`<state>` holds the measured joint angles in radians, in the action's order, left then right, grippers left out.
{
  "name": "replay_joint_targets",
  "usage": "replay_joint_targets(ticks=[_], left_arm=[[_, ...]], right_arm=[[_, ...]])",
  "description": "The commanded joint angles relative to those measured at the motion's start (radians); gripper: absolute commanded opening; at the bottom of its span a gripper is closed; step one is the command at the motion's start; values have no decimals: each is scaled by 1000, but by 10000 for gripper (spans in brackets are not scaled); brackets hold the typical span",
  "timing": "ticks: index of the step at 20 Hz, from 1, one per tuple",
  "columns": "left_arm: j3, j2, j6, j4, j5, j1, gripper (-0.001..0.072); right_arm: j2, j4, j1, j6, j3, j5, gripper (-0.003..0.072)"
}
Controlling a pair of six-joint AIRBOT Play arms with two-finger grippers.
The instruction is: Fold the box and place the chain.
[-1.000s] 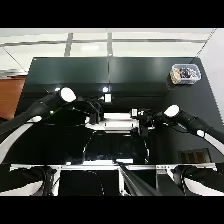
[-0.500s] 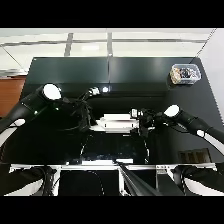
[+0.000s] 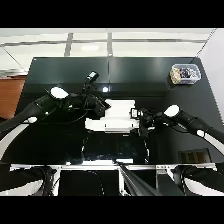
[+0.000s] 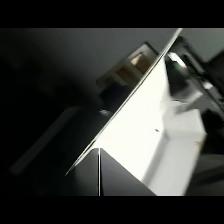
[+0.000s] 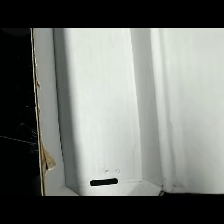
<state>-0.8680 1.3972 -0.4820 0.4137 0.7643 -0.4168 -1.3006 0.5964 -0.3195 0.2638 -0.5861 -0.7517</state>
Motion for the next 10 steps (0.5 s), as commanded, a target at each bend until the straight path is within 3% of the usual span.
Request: replay_joint_targets(ticks=[1,4,10], left_arm=[[1,69,-1,55,57,-1,25],[1,122,-50,106,153,-3,25],[-83,92,-37,198,182,35,24]], right_arm=[[-1,-1,0,0,0,0,222],[-1,-1,0,0,0,0,222],[-1,-1,-1,0,0,0,222]])
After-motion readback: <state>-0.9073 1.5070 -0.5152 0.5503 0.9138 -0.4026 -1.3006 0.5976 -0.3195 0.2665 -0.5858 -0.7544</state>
